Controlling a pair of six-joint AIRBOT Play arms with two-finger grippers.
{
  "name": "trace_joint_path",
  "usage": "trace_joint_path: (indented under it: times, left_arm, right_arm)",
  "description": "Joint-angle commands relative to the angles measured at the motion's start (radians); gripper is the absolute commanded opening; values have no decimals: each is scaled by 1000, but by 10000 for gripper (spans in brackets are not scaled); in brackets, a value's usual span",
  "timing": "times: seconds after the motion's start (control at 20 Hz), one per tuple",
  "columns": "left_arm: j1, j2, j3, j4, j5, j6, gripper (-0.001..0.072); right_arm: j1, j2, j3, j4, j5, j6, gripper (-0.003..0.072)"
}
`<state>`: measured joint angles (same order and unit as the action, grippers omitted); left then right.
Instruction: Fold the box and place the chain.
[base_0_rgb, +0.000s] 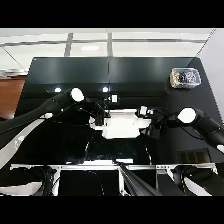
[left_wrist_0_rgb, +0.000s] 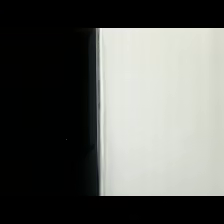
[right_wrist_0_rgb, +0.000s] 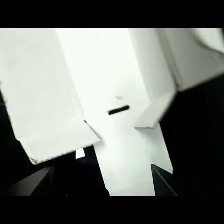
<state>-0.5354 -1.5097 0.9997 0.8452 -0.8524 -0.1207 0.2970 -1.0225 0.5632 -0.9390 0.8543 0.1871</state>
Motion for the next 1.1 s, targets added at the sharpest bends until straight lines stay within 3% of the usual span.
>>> trace_joint_path:
  times: [0.0,0.25,0.6,0.85,1.05]
  left_arm:
    - [-1,0,-1,10,5,-7,25]
    - [-1,0,-1,11,7,-7,25]
    - [-1,0,-1,10,7,-7,25]
    - [-1,0,-1,10,7,-7,25]
    - [-1,0,-1,10,11,-6,26]
  right_arm:
    - [45,-24,-1,0,6,-72,716]
    - [55,-57,-1,-11,60,-150,716]
    - [95,-95,4,180,-80,-144,716]
    - [71,-71,22,167,-82,-144,716]
    - [66,-71,24,169,-159,-270,715]
